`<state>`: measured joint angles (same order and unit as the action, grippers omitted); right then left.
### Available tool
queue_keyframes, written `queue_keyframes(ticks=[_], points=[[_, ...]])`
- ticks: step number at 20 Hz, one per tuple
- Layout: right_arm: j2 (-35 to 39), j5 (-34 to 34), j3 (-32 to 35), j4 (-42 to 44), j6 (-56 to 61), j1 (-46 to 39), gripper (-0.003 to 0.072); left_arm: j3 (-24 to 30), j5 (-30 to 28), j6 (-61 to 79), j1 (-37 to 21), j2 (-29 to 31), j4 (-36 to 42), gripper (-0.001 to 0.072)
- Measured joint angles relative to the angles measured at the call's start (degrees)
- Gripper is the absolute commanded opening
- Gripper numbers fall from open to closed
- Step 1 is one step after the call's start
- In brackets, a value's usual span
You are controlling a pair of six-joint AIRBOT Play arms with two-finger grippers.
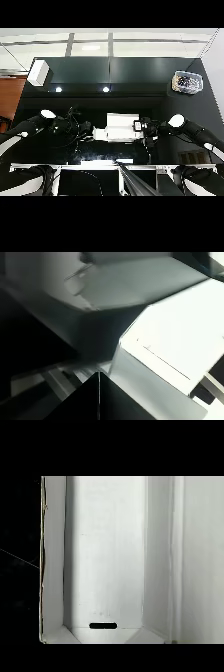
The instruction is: Fold the box and place the chain.
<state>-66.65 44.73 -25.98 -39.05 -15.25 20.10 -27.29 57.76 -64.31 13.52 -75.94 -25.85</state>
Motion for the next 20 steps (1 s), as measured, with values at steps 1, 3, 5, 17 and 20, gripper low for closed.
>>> queue_keyframes(ticks=[1, 3, 5, 17, 20], points=[[0.0, 0.0, 0.0, 0.0, 0.0, 0.0, 0.0191, 0.0, 0.37, 2.16, 0.15, -0.11, 1.88, 0.0029], [0.0, 0.0, 0.0, 0.0, 0.0, 0.0, 0.0192, -0.04, 1.38, 6.43, 0.24, -0.17, 4.9, 0.0041], [0.0, 0.0, 0.0, 0.0, 0.0, 0.0, 0.0191, -0.13, 2.34, 9.44, 0.15, -0.15, 6.82, 0.0308], [0.0, 0.02, 0.0, 0.0, 0.0, 0.0, 0.0191, -1.86, 5.46, 12.2, 1.77, 0.28, 8.96, 0.0571], [0.0, 0.02, 0.0, 0.0, 0.02, 0.0, 0.0191, -5.27, 4.07, 8.44, 5.53, 0.31, 6.43, 0.0509]])
